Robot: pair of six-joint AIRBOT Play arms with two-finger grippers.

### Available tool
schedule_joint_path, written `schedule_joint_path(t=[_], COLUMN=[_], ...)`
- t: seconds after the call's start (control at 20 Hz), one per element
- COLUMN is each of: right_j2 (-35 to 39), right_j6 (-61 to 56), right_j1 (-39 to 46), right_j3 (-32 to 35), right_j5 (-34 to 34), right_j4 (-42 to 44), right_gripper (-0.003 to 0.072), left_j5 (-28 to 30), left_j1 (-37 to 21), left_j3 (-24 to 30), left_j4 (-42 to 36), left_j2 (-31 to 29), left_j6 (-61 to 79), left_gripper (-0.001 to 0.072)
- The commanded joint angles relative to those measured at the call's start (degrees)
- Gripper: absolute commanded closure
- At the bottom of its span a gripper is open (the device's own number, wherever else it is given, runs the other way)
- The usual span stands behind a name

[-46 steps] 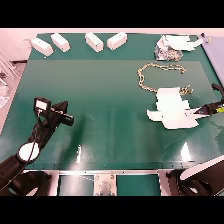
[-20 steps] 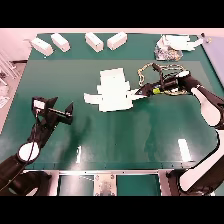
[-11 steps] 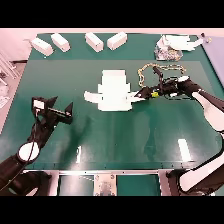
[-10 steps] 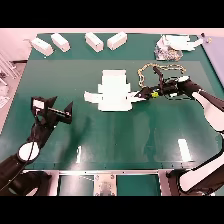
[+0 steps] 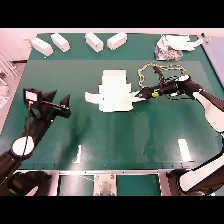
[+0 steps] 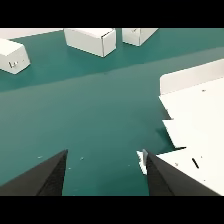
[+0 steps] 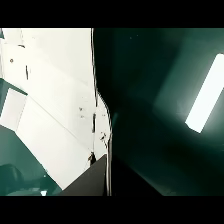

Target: Fold the box and place the chain.

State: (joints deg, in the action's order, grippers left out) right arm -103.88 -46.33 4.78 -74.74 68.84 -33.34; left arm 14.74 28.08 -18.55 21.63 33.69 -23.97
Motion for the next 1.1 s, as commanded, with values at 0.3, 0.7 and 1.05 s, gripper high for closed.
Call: schedule_joint_path(t=[0.3, 0.7, 1.05], right_j2=[-0.04, -0.04, -0.04], right_j6=[-0.15, -0.04, -0.17], right_j1=[-1.27, -1.40, -1.44], right_j3=[0.07, 0.07, 0.15], right_j5=[-2.86, -3.06, -3.06], right_j4=[-0.11, -0.13, -0.31], right_gripper=[0.0683, 0.0682, 0.0682], left_j5=[-25.86, -24.72, -33.03], left_j1=[-16.90, -16.90, -16.90], left_j3=[-7.67, -10.25, -26.21], left_j4=[-0.59, 0.11, 2.80], left_j2=[9.77, 13.64, 31.08], left_j6=[0.70, 2.01, 1.95], left_gripper=[0.0160, 0.0098, 0.0098])
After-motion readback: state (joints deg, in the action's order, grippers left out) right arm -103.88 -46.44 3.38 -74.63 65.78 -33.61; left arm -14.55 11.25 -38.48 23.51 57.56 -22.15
